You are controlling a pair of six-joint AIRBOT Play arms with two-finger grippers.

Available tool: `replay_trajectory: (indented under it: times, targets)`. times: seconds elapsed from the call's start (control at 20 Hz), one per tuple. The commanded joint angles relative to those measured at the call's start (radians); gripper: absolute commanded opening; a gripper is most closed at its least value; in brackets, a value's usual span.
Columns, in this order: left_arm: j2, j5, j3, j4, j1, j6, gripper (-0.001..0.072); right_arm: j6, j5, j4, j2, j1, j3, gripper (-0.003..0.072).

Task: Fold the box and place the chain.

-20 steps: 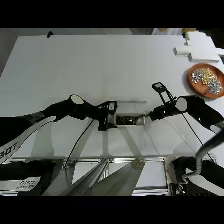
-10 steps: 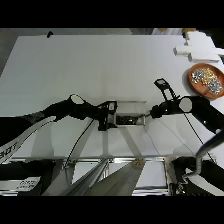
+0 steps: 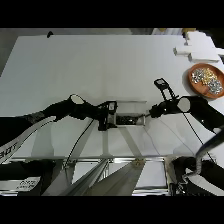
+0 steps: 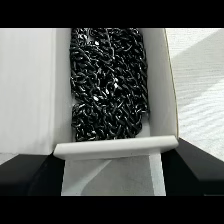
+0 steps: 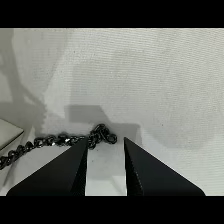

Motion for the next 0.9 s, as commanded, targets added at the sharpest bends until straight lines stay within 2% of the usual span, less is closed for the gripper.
replay_trajectory:
  times: [0.0, 0.35, 0.45, 0.55, 0.85]
  targets:
    - [0.0, 0.0, 0.0, 0.0, 0.0, 0.0, 0.0033, 0.0, 0.002, 0.001, -0.011, 0.001, 0.0, 0.0219]
    - [0.0, 0.0, 0.0, 0.0, 0.0, 0.0, 0.0033, -0.015, -0.003, 0.023, -0.071, 0.043, -0.001, 0.0215]
    - [0.0, 0.0, 0.0, 0.0, 0.0, 0.0, 0.0033, -0.015, -0.005, 0.015, -0.069, 0.049, -0.001, 0.0084]
    - [0.0, 0.0, 0.0, 0.0, 0.0, 0.0, 0.0033, -0.014, 0.002, -0.009, -0.055, 0.048, -0.001, 0.0032]
    - [0.0, 0.0, 0.0, 0.0, 0.0, 0.0, 0.0033, -0.014, 0.05, -0.015, 0.077, 0.049, 0.0, 0.0017]
